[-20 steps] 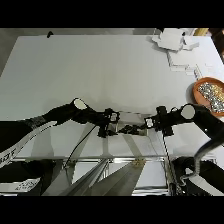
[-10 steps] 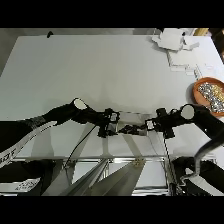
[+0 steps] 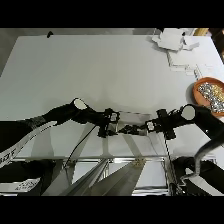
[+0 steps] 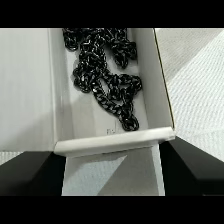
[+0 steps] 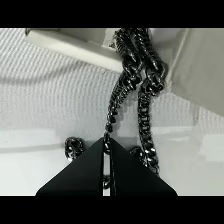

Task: Fold the box and place the chain.

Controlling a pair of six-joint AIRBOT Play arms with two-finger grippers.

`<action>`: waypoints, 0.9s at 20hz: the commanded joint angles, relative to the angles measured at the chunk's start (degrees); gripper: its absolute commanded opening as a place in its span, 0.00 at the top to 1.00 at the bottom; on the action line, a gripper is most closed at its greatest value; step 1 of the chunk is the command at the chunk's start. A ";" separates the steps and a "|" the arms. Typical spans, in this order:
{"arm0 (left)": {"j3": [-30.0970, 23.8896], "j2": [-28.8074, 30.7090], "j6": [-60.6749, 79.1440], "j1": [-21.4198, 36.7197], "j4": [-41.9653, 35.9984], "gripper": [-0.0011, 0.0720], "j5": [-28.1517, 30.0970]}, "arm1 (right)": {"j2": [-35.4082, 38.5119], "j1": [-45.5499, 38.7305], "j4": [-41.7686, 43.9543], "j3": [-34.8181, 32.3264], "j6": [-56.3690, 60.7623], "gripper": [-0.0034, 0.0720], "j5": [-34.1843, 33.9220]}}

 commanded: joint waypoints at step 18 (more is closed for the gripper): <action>0.04 0.04 0.02 0.04 0.00 0.61 0.02 | 18.36 14.47 41.24 -0.48 3.04 0.93 -2.99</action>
